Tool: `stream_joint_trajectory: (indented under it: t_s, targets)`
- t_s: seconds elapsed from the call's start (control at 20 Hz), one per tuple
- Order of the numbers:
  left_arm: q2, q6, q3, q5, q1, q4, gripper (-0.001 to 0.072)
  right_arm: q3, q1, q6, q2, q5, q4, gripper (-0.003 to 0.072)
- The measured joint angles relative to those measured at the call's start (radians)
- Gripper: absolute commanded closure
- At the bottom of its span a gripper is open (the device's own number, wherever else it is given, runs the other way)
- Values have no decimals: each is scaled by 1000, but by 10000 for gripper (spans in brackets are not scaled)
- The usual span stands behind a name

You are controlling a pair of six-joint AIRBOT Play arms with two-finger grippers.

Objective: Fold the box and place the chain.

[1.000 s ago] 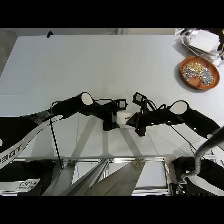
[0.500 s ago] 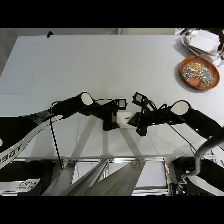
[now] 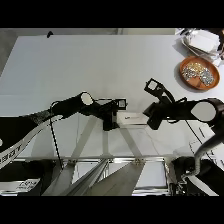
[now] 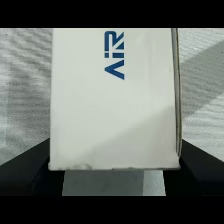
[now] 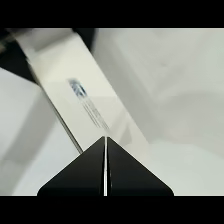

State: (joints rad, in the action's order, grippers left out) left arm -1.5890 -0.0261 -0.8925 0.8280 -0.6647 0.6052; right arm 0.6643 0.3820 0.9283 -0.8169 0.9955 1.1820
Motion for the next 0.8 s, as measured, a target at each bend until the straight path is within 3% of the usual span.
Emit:
stream_joint_trajectory:
  t_s: [0.2,0.45,0.5,0.55,0.8]
  targets:
    - [0,0,0,0,0,0,396,6,0,201,33,190,242,675]
    - [0,0,0,-1,0,0,401,8,0,280,43,263,317,675]
    - [2,0,0,-1,0,-2,500,8,0,286,44,261,316,675]
    - [5,-1,0,0,0,-2,715,8,0,291,44,257,314,675]
    - [97,-20,0,7,31,9,707,8,0,303,45,246,303,675]
